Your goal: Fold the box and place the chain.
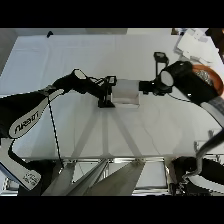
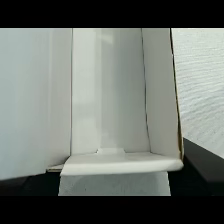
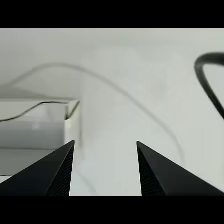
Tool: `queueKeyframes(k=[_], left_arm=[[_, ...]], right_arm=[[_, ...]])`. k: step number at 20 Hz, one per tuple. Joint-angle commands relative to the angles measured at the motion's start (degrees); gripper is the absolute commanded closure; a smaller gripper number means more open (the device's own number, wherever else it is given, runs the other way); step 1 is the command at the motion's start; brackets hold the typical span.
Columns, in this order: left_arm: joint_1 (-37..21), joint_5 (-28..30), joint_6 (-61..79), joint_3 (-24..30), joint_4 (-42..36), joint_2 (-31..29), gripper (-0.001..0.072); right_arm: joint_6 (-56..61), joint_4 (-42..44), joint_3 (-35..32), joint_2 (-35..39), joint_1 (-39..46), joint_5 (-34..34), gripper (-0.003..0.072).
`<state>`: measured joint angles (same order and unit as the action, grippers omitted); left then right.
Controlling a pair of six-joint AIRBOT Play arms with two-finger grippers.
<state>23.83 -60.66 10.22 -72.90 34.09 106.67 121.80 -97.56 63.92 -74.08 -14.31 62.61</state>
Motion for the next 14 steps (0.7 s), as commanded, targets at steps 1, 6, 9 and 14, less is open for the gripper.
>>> queueKeyframes(k=[1, 6, 9, 14], left_arm=[[0.0, 0.0, 0.0, 0.0, 0.0, 0.0, 0.0432], [0.0, 0.0, 0.0, 0.0, 0.0, 0.0, 0.0432], [0.0, 0.0, 0.0, 0.0, 0.0, 0.0, 0.0432], [0.0, 0.0, 0.0, 0.0, 0.0, 0.0, 0.0432]], right_arm=[[-5.5, -7.8, 0.0, 6.0, 6.3, 3.0, 0.0244], [-19.3, -9.0, 0.1, 5.3, 28.8, -1.4, 0.0241], [-26.1, -6.2, 0.1, 3.4, 40.9, -5.7, 0.0241], [-31.7, -0.8, 3.4, -6.7, 50.6, -8.3, 0.0195]])
